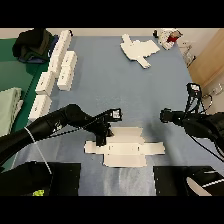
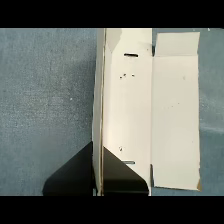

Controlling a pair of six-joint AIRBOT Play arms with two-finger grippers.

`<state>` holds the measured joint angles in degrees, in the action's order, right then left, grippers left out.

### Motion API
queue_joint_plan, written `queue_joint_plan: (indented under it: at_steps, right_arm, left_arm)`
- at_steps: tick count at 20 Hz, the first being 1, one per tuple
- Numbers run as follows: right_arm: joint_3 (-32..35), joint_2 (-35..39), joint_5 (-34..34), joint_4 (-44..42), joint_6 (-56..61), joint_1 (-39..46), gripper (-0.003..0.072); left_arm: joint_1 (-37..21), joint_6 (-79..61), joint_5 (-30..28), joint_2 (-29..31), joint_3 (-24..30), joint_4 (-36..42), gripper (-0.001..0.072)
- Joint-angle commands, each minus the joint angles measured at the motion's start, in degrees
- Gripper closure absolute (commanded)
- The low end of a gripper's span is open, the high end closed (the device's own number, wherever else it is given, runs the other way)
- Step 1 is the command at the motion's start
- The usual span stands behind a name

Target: Fold the box.

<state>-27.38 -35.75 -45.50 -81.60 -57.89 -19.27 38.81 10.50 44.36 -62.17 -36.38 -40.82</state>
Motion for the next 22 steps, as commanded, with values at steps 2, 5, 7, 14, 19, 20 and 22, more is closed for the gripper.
queue_joint_plan:
  at_steps: [2, 5, 7, 14, 19, 20, 22]
  right_arm:
    - [-0.04, -0.02, -0.02, -0.31, 0.02, 0.00, 0.0159]
    - [-0.02, -0.02, -0.02, -0.33, 0.02, 0.00, 0.0159]
    - [-0.02, -0.02, 0.00, -0.50, 0.02, 0.00, 0.0159]
    - [-0.02, -0.02, -0.02, -0.72, 0.02, 0.00, 0.0159]
    - [-0.04, -0.02, 0.00, -0.72, 0.02, 0.00, 0.0159]
    - [-0.02, -0.02, 0.00, -0.72, 0.02, 0.00, 0.0159]
    - [-0.02, -0.02, 0.00, -0.74, 0.02, 0.00, 0.0159]
  left_arm:
    - [0.04, -0.02, -0.17, 0.26, -0.11, -0.26, 0.0696]
    - [0.04, 0.04, -0.87, 2.14, -0.15, -0.33, 0.0696]
    - [0.13, 1.36, -0.81, 2.97, -0.15, -0.39, 0.0696]
    - [1.18, 0.87, -6.88, 5.27, 0.26, -3.63, 0.0700]
    - [5.57, 0.92, -10.29, 7.87, 3.85, -4.46, 0.0701]
    - [6.10, 1.07, -10.93, 7.80, 4.28, -4.66, 0.0700]
    - [6.21, 1.36, -11.30, 7.58, 5.11, -4.72, 0.0700]
